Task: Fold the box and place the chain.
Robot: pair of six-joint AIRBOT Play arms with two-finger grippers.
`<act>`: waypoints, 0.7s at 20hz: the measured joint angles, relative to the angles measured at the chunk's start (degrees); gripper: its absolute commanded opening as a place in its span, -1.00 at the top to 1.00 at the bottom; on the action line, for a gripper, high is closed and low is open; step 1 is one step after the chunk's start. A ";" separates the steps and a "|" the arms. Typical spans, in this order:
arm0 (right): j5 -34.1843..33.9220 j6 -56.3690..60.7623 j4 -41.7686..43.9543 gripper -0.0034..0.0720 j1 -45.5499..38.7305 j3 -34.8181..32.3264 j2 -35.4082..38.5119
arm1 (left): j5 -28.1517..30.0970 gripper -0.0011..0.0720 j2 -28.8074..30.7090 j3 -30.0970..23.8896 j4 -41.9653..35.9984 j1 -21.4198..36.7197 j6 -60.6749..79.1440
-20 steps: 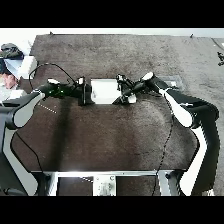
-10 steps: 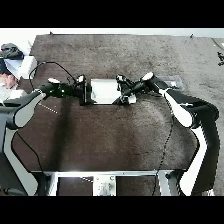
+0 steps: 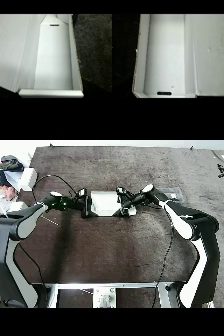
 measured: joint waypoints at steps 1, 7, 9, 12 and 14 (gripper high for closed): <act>-0.02 0.00 0.00 0.11 0.00 0.00 0.00 | 0.02 -0.98 -0.13 0.02 -0.07 0.00 0.00; -0.02 0.00 0.00 0.11 0.00 0.00 0.00 | 0.31 -0.97 -0.55 0.04 -0.13 -0.11 -0.04; -0.04 0.00 0.00 0.11 0.00 0.00 0.00 | 0.44 -0.97 -0.57 0.04 -0.07 -0.11 -0.31; -0.09 0.00 0.00 0.11 0.00 0.00 0.00 | 0.50 -0.97 -0.61 0.04 0.02 0.07 -0.39; -0.28 0.00 0.00 0.11 0.02 0.00 -0.02 | 0.44 -0.97 -0.61 0.04 0.17 0.42 -0.44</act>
